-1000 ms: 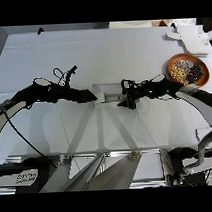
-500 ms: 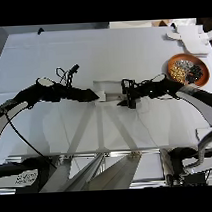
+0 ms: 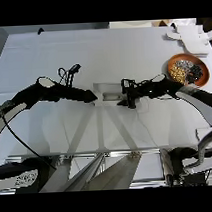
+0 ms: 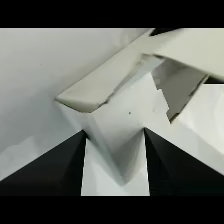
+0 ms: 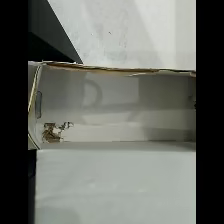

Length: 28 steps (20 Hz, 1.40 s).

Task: Fold the box and place the chain.

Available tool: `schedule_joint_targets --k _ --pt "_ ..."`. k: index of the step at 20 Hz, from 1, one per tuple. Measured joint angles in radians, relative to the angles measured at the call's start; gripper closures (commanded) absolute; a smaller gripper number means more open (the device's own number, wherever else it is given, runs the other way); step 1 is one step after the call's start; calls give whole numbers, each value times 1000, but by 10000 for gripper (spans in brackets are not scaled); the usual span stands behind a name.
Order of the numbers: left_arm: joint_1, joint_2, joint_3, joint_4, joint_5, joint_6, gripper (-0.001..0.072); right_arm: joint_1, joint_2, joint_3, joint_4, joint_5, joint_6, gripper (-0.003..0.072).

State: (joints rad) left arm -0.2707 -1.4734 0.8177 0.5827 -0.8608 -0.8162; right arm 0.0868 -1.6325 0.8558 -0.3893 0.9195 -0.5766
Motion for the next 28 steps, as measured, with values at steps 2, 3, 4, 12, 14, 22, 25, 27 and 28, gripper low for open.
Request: schedule_joint_targets --k 2,3,4,12,14,22,25,27,28 --pt "-1 11 0 19 22 -18 141 0 0 0 2 1 0 327" --pt "-3 16 0 27 27 -23 98 0 0 0 2 6 0 327" --pt "-5 19 0 33 31 -28 98 0 0 0 1 6 0 327" --pt "-27 26 0 -6 65 -40 70 1 0 0 -14 18 -3 327" --pt "-29 29 0 -33 60 -40 71 1 0 0 -12 16 -3 327" --pt "-72 37 3 20 66 -112 81 1 0 0 -7 10 0 327" --pt "-104 37 15 91 83 -199 112 1 0 0 -7 10 0 327" --pt "-124 37 33 127 91 -241 151 1 0 0 -6 9 0 327" --pt "-134 37 45 141 97 -263 151 0 0 0 -4 8 1 327"
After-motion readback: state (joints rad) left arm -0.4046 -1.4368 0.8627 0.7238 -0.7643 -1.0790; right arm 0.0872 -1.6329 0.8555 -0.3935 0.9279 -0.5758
